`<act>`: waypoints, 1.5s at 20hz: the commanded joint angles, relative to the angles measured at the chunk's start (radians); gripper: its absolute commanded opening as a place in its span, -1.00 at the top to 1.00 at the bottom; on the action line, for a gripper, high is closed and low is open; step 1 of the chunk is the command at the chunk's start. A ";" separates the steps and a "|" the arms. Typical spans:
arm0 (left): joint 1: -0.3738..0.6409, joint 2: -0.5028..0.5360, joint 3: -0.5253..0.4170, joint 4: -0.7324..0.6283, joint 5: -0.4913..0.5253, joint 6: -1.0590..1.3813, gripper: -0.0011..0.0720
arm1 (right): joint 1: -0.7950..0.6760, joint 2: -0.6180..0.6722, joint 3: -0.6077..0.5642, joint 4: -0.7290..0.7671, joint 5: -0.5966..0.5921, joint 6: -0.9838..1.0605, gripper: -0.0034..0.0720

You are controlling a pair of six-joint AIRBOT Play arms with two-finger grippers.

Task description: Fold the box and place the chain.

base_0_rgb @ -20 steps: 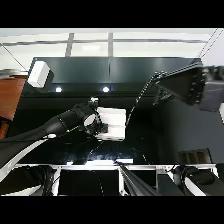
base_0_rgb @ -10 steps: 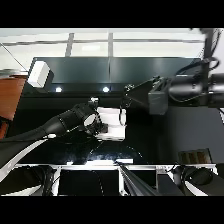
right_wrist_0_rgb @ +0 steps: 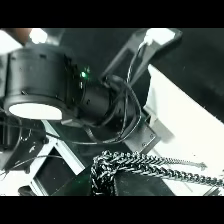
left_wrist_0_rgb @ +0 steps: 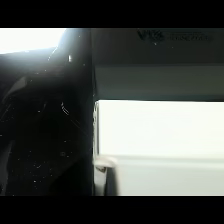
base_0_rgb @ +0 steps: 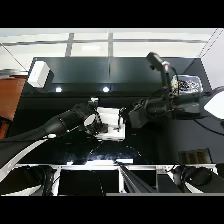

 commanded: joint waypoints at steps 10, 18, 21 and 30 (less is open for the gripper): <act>0.000 0.000 0.000 0.000 -0.005 0.000 0.88 | 0.061 -0.124 -0.043 -0.060 -0.081 0.059 0.85; 0.000 0.000 0.000 0.000 -0.003 0.000 0.88 | 0.102 -0.259 -0.043 -0.075 -0.128 0.059 0.69; 0.000 0.000 0.000 0.000 -0.003 0.000 0.88 | 0.056 -0.246 -0.042 -0.075 -0.103 0.059 -0.41; 0.000 0.000 0.000 0.000 -0.003 0.000 0.88 | -0.314 -0.057 -0.060 -0.593 0.021 0.248 -0.41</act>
